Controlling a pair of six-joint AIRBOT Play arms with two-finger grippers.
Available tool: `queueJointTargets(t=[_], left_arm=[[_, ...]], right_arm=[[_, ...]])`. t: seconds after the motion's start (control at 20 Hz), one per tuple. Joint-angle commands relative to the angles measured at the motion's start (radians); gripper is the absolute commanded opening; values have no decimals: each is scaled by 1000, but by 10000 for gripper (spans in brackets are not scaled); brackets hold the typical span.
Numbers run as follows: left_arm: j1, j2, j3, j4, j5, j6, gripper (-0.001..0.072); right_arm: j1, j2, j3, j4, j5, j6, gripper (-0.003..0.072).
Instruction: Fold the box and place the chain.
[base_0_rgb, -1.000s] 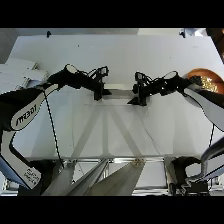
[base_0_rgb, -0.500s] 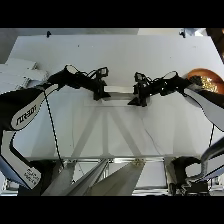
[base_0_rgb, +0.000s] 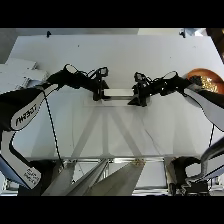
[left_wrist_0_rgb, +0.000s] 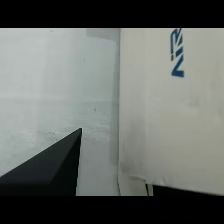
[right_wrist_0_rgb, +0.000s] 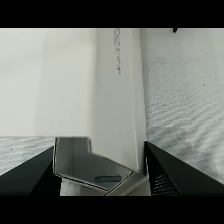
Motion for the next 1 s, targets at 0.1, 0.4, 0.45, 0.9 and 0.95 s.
queueJointTargets(t=[0.1,0.4,0.45,0.9,0.95], left_arm=[[22,30,1,5,-19,0,583],[89,112,1,52,-77,-4,583],[106,134,0,81,-82,-7,583],[94,222,0,285,-520,-61,11],[73,222,0,277,-526,-61,11]], right_arm=[[0,0,1,1,-2,0,425],[0,0,1,1,-2,0,425],[0,0,1,1,-2,0,425],[0,0,1,1,-2,0,425],[0,0,1,1,-2,0,425]])
